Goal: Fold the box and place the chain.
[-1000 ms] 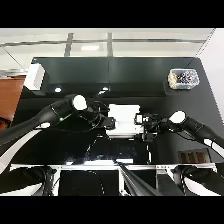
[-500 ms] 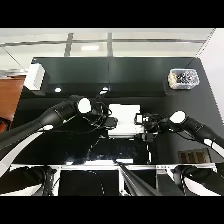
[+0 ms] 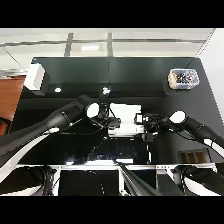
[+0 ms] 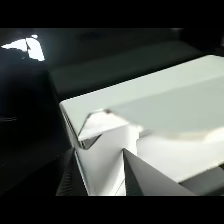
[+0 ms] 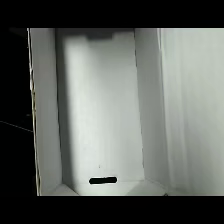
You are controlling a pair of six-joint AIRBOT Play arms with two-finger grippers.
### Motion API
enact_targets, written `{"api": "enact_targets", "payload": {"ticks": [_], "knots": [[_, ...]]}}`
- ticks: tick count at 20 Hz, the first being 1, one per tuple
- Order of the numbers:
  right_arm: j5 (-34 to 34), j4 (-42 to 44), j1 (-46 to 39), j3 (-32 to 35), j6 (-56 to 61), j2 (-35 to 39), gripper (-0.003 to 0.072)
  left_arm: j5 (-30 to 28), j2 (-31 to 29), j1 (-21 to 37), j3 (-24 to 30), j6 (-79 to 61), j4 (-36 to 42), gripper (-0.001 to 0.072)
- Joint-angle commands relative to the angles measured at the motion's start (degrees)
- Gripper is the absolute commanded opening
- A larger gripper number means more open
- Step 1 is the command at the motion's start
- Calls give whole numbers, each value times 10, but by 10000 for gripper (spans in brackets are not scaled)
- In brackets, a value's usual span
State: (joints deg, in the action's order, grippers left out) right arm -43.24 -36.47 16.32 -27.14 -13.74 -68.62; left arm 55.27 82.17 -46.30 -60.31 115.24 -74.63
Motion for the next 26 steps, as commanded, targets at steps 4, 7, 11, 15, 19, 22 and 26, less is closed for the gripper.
{"api": "enact_targets", "payload": {"ticks": [4,7,11,15,19,22,26], "knots": [[0,0,0,0,0,0,73,47,23,-13,-19,77,-66,352],[0,0,0,0,0,0,73,87,48,-19,-55,79,-75,352],[0,0,0,0,0,0,73,95,70,-23,-79,123,-85,352],[0,0,0,0,0,0,73,109,92,-43,-100,127,-84,352],[0,0,0,0,0,0,73,114,94,-43,-100,143,-87,328],[0,0,0,0,0,0,73,115,93,-44,-100,152,-86,99],[0,0,0,0,0,0,73,114,93,-44,-100,152,-78,38]]}}
